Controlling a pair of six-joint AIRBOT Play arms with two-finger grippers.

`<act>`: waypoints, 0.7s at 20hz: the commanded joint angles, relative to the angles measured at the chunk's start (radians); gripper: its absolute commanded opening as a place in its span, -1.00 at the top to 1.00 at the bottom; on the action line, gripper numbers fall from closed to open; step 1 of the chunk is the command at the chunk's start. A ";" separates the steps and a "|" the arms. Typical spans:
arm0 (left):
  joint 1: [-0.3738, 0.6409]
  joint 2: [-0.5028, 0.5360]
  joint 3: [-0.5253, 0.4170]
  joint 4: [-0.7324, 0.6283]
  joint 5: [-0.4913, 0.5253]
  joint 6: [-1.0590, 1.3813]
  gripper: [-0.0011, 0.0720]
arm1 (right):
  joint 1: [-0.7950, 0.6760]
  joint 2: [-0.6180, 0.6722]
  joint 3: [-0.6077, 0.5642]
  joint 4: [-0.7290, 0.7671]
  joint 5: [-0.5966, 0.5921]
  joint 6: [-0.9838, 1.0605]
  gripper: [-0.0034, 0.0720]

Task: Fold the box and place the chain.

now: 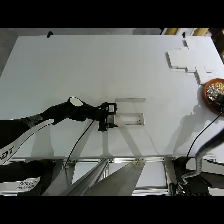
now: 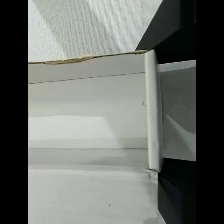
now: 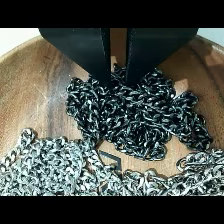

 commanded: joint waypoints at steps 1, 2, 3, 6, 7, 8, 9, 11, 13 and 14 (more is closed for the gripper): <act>0.000 0.001 0.000 0.000 0.000 0.000 0.60 | 0.000 -0.004 0.000 0.001 -0.016 0.001 0.67; 0.000 0.001 0.000 0.000 0.000 0.000 0.60 | 0.000 -0.005 0.000 0.002 -0.018 0.001 0.68; 0.000 0.001 0.000 0.000 0.000 0.000 0.60 | 0.000 -0.007 0.000 0.002 -0.017 0.001 0.70; 0.000 0.001 0.000 0.000 0.000 0.000 0.60 | 0.000 -0.005 0.000 0.005 -0.003 0.001 0.86; 0.000 0.001 0.000 0.000 0.000 0.000 0.60 | 0.001 0.001 0.000 0.013 0.003 0.000 0.86; 0.000 0.001 0.000 0.000 0.000 0.000 0.60 | 0.008 0.015 0.000 0.016 0.010 -0.001 0.86; 0.000 0.001 0.000 0.000 0.000 0.000 0.60 | 0.019 0.036 0.000 0.016 0.016 -0.007 0.86; 0.000 0.001 0.000 0.000 0.000 0.000 0.60 | 0.053 0.097 0.000 0.023 0.026 -0.008 0.86; 0.000 0.001 0.000 0.000 0.000 0.000 0.60 | 0.096 0.168 0.000 0.089 0.050 -0.008 0.86; 0.000 0.001 0.000 0.000 0.000 0.000 0.60 | 0.120 0.206 0.000 0.153 0.071 -0.016 0.86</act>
